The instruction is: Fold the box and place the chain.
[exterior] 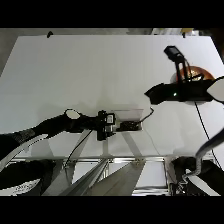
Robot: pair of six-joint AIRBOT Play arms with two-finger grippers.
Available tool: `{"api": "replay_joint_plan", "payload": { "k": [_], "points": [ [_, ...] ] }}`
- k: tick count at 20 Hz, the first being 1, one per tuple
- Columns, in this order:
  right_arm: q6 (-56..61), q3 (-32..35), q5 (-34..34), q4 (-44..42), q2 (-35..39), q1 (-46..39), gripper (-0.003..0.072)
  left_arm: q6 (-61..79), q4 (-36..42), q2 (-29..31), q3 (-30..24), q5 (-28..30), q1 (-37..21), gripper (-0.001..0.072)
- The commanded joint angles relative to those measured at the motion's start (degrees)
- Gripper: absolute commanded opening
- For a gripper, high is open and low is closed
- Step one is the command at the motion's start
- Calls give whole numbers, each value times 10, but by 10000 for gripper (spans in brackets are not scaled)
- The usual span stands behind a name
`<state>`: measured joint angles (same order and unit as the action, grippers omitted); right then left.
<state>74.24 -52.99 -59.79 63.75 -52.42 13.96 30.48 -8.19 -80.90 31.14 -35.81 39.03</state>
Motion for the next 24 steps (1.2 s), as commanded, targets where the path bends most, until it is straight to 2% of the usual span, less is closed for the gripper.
{"api": "replay_joint_plan", "payload": {
  "k": [1,2,3,4,5,9,13,23,24],
  "points": [
    [10,-4,-19,106,-35,-60,23,0,0,0,0,0,0,170],
    [8,3,-17,116,-52,-60,23,0,0,0,0,0,0,170],
    [7,15,-10,116,-71,-60,69,0,0,0,0,0,0,170],
    [7,24,-7,115,-90,-59,189,0,0,0,0,0,0,170],
    [7,33,-4,116,-111,-57,246,0,0,0,0,0,0,170],
    [6,61,11,117,-173,-32,243,0,0,0,0,0,0,170],
    [8,64,16,158,-213,1,240,0,0,0,0,0,0,170],
    [23,67,41,167,-223,3,220,0,0,0,0,0,0,170],
    [23,69,42,163,-226,3,191,0,0,0,0,0,0,170]
  ]
}}
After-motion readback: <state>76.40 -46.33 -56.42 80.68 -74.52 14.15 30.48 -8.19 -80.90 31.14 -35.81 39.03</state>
